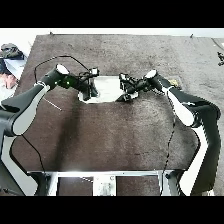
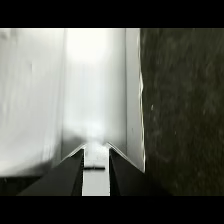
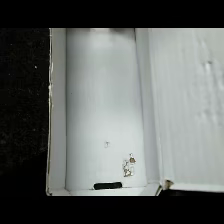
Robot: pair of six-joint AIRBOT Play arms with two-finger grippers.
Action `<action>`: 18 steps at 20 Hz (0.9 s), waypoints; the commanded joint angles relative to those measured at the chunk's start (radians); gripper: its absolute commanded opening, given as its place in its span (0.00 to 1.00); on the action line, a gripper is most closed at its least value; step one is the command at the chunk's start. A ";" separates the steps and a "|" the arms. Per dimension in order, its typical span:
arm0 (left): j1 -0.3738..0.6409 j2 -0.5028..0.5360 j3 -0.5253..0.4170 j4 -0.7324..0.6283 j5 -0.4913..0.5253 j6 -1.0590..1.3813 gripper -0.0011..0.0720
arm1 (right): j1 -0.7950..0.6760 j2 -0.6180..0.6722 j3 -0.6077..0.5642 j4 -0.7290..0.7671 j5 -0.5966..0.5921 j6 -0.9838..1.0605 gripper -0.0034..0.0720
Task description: Fold the box and place the chain.
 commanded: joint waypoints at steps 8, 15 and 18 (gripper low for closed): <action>-0.001 -0.065 0.001 -0.051 0.003 0.042 0.26 | 0.000 -0.001 0.000 0.000 0.000 -0.001 0.62; -0.001 -0.065 0.001 -0.108 -0.018 0.042 0.52 | 0.000 -0.001 0.000 0.000 0.000 -0.001 0.62; 0.000 -0.065 0.001 -0.106 -0.007 0.040 0.93 | 0.000 -0.001 0.000 0.000 0.000 -0.001 0.62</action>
